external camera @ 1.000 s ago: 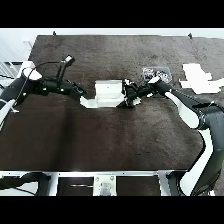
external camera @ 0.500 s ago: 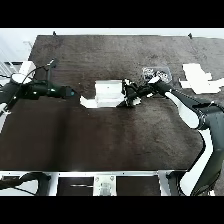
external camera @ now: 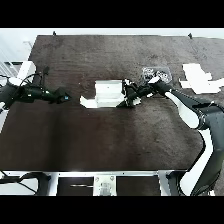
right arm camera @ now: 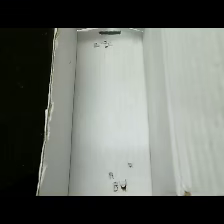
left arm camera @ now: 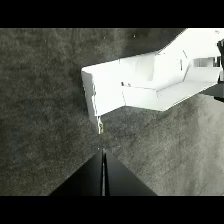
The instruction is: Fold the box and place the chain.
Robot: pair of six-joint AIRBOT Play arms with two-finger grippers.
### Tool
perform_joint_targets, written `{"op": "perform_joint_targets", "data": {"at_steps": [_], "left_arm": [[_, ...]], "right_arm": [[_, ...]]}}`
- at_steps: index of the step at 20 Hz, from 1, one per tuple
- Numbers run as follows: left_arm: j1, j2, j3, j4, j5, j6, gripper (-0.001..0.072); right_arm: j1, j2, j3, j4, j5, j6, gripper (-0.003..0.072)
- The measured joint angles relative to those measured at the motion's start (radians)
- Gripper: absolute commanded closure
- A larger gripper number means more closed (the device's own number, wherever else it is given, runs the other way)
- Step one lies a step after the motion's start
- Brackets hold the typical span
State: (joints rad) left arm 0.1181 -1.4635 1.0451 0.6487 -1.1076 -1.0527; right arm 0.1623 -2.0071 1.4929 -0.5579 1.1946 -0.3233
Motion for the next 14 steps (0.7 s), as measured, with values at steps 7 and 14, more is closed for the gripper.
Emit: {"op": "perform_joint_targets", "data": {"at_steps": [7, 14], "left_arm": [[-0.020, -0.066, 0.000, 0.000, 0.019, -0.056, 0.0694], [-0.082, -0.143, 0.002, -0.019, 0.095, -0.073, 0.0693]], "right_arm": [[0.000, 0.000, 0.000, 0.000, 0.000, 0.000, 0.0098], [0.000, 0.000, 0.000, 0.000, 0.000, 0.000, 0.0098]]}}
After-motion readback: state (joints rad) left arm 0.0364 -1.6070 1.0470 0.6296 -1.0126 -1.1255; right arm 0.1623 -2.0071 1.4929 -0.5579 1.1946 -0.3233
